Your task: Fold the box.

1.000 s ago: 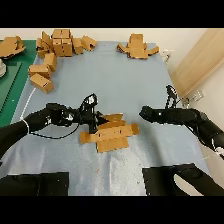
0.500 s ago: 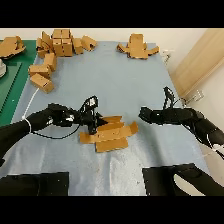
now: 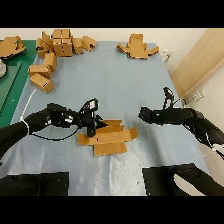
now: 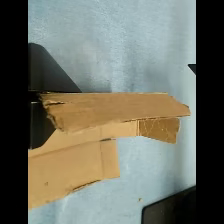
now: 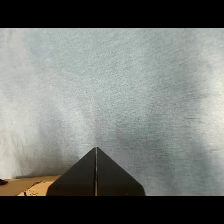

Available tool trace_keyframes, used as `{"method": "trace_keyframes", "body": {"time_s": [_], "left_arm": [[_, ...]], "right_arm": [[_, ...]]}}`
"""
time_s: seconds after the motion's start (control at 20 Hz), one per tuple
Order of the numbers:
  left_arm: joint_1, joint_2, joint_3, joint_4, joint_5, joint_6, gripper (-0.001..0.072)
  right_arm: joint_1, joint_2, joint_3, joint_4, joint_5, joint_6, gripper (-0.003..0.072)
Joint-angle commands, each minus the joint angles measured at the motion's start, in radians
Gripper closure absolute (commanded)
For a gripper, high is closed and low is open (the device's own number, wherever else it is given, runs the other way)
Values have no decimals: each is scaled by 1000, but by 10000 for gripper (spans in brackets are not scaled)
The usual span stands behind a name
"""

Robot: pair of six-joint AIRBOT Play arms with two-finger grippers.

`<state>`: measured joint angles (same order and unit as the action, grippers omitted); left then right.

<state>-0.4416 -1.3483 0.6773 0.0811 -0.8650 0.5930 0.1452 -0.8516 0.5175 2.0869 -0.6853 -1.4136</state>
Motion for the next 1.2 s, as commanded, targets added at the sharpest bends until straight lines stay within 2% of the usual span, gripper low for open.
{"method": "trace_keyframes", "body": {"time_s": [0.0, 0.4, 0.6, 0.65, 0.8, 1.15], "left_arm": [[1, 2, -19, 1, 47, 20, 695], [0, 0, -21, -82, 41, 21, 695], [-2, 0, -21, -220, -48, 135, 695], [-1, 0, -21, -234, -44, 155, 695], [-1, -6, -24, -214, 10, 159, 695], [-1, -30, -26, -203, -3, 166, 695]], "right_arm": [[1, -1, 0, 5, -3, 0, 687], [1, -1, 0, 4, -4, -1, 687], [1, -1, 0, 3, -3, -1, 687], [1, -1, 0, 3, -3, -1, 687], [1, -1, 0, 3, -3, -1, 687], [1, -1, 0, 3, -3, -1, 687]]}}
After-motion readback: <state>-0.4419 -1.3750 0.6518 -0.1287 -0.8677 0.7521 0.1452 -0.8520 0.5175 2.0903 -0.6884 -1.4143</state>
